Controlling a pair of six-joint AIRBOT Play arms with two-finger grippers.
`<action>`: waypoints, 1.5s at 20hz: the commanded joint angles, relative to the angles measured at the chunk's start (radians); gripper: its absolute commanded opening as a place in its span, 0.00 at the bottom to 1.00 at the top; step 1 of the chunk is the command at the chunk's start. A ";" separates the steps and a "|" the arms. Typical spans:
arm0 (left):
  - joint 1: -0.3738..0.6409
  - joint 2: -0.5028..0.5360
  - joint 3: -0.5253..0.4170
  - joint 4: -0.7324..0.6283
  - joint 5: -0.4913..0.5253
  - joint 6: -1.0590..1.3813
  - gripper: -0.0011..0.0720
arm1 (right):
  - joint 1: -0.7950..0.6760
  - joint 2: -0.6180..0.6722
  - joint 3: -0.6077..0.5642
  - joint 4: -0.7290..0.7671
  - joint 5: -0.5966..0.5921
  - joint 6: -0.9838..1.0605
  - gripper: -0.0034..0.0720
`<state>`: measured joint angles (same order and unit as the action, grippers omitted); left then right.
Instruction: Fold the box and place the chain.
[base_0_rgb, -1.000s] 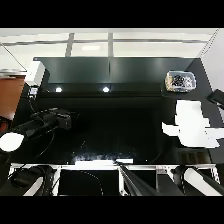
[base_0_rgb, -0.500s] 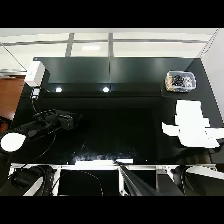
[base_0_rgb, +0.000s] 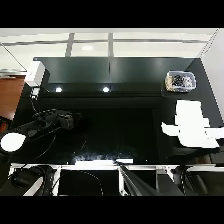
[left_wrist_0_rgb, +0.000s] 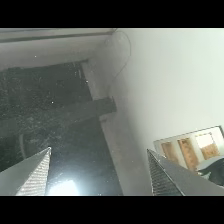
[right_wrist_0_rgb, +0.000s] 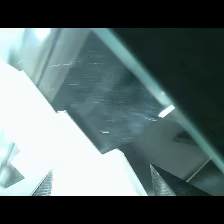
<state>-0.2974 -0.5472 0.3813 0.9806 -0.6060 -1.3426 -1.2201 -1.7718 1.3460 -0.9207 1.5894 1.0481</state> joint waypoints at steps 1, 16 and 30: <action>0.000 -0.001 0.001 0.001 0.000 0.000 0.98 | 0.043 -0.029 0.011 -0.002 0.070 -0.019 0.96; 0.000 -0.001 0.000 0.001 -0.001 0.000 0.98 | 0.098 0.139 -0.137 -0.060 0.022 -0.038 0.06; 0.000 -0.001 0.000 -0.048 -0.004 0.000 0.98 | 0.746 0.843 -0.679 0.275 -0.373 0.021 0.06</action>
<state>-0.2974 -0.5472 0.3813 0.9627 -0.6102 -1.3430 -0.6327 -1.1088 0.7788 -0.6971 1.3697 1.0416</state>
